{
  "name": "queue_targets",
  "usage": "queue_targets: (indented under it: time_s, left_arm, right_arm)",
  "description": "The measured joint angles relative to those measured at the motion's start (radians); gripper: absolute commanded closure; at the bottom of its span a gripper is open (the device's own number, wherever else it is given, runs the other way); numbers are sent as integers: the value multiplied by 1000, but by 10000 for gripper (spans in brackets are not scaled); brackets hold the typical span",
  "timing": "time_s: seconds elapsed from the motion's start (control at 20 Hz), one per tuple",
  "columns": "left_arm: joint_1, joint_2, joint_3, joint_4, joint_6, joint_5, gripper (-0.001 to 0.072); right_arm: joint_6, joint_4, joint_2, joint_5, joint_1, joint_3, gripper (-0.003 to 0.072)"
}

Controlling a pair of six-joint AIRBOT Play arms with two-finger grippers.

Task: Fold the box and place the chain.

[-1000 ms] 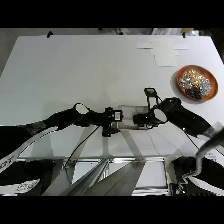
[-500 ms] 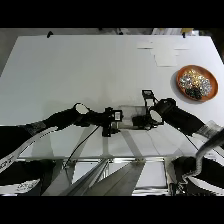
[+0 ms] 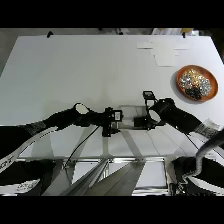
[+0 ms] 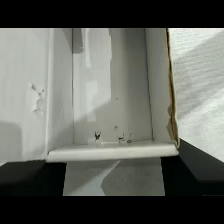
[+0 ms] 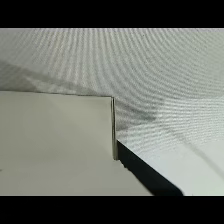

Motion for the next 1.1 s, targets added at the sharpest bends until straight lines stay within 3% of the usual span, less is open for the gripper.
queue_targets:
  time_s: [0.1,0.2,0.35,0.4,0.5,0.55,0.9,1.1]
  left_arm:
    - [0,0,0,0,0,0,435]
    - [0,0,0,0,0,0,435]
    - [0,0,0,-2,-2,1,435]
    - [0,0,0,-2,-2,0,435]
    - [0,0,0,0,0,0,435]
    - [0,0,0,0,0,0,435]
    - [0,0,0,0,0,0,435]
    - [0,0,0,0,0,0,435]
  right_arm:
    - [0,2,0,-1,1,0,527]
    - [1,-11,0,4,1,0,671]
    - [7,-14,1,0,0,1,670]
    - [5,-15,1,0,0,1,608]
    - [-6,-14,8,-5,0,0,341]
    - [-14,-16,15,-4,1,1,281]
    - [-231,-27,233,65,-10,5,275]
    - [-364,-34,365,109,-130,79,286]
